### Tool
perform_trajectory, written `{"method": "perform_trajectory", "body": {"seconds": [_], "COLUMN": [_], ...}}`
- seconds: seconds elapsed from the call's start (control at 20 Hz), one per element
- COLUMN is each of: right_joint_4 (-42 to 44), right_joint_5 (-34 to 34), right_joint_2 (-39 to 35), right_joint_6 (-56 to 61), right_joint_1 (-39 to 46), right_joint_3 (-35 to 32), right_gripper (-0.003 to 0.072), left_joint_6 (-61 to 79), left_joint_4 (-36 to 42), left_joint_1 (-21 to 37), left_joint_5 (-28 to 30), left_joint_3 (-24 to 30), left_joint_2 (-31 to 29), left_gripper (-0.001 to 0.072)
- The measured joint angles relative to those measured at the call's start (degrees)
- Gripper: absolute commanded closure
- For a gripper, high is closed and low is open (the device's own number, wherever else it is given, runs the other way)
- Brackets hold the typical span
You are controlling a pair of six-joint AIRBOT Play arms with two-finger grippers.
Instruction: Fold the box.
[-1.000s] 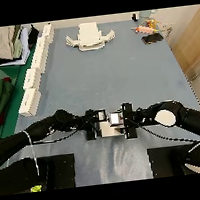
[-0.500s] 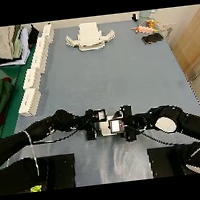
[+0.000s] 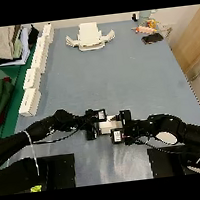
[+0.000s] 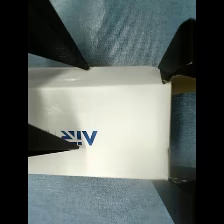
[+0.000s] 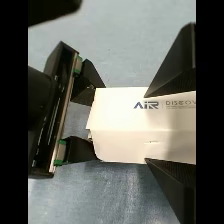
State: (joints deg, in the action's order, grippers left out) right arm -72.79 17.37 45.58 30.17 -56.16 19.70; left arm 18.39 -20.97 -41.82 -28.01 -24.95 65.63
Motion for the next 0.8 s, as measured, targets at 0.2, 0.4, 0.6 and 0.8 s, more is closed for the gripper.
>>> {"method": "perform_trajectory", "body": {"seconds": [0.2,0.4,0.6,0.8], "right_joint_4": [-1.9,-3.8,-4.6,-5.6], "right_joint_5": [-2.0,-4.0,-4.7,-4.7], "right_joint_2": [-0.2,-0.3,-1.6,-2.9], "right_joint_6": [0.3,0.4,0.4,0.4], "right_joint_1": [-0.3,-0.4,-0.5,-0.5], "right_joint_3": [-0.6,-0.7,-0.7,-0.7], "right_gripper": [0.0136,0.0184,0.0184,0.0184], "left_joint_6": [-0.1,-0.1,0.0,0.0], "left_joint_4": [0.0,0.1,0.0,0.0], "left_joint_1": [0.0,0.0,0.0,0.0], "left_joint_5": [0.1,0.2,0.1,0.0], "left_joint_3": [0.0,0.0,0.0,0.0], "left_joint_2": [0.0,0.0,0.0,0.0], "left_gripper": [0.0199,0.0198,0.0199,0.0198]}}
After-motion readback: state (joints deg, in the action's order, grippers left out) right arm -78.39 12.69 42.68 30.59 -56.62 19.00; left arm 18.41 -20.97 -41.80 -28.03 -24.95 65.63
